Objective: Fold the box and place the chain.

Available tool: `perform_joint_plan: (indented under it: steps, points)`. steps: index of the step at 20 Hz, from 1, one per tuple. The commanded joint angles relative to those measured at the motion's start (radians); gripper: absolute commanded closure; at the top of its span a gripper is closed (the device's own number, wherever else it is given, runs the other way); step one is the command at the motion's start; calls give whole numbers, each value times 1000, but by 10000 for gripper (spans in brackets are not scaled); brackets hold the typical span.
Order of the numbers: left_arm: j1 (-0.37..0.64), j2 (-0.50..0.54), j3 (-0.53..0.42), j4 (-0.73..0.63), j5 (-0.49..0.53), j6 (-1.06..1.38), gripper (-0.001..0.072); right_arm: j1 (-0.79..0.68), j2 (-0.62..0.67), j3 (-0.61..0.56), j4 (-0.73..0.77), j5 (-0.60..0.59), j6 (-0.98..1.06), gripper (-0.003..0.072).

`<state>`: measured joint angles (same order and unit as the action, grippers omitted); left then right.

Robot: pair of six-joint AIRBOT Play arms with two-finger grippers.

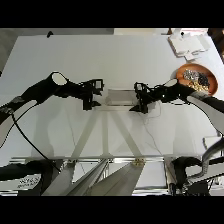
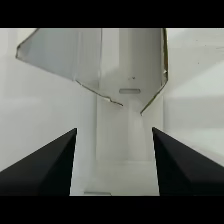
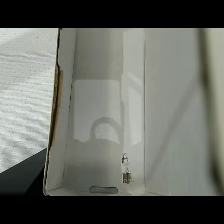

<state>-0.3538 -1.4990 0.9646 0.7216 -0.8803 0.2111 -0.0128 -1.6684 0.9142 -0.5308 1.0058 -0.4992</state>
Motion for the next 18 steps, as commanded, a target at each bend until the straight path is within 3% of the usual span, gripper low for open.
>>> perform_joint_plan:
  steps: [1, 6, 9, 18]
  points:
    - [-5, -30, -14, -117, 29, 152, 177, 0, 0, 0, 1, 0, 0, 264]
    - [-23, -58, -14, -114, 34, 175, 227, 0, 0, 0, 1, 0, 0, 264]
    - [-24, -58, -15, -116, 36, 175, 363, 0, 0, 0, 1, 0, 0, 264]
    - [-34, -58, -15, -157, 66, 175, 380, 0, 0, 0, 1, 0, 0, 264]
